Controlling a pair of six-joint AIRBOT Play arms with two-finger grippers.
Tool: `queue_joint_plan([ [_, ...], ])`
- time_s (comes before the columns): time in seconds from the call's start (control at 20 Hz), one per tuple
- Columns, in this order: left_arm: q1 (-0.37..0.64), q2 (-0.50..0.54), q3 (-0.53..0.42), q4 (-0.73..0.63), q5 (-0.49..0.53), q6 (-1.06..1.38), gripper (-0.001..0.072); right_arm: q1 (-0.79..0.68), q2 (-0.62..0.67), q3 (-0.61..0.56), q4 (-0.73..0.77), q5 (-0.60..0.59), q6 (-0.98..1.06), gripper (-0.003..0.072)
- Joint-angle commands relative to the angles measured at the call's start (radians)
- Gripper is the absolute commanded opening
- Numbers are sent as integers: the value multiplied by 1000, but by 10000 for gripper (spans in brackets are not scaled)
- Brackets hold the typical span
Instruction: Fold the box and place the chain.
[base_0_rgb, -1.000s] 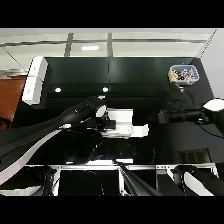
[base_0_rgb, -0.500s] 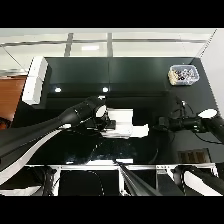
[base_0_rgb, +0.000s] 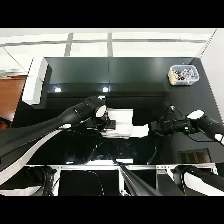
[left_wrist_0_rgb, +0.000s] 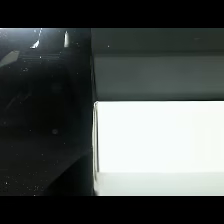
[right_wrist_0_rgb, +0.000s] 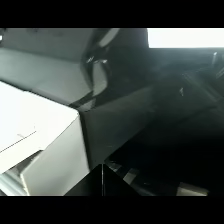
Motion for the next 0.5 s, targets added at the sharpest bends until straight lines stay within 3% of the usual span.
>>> queue_joint_plan([
  [0.0,1,0,0,0,0,0,27,37,-15,0,24,-27,-19,16],
  [0.45,1,0,0,0,0,0,27,37,-17,0,225,35,-154,18],
])
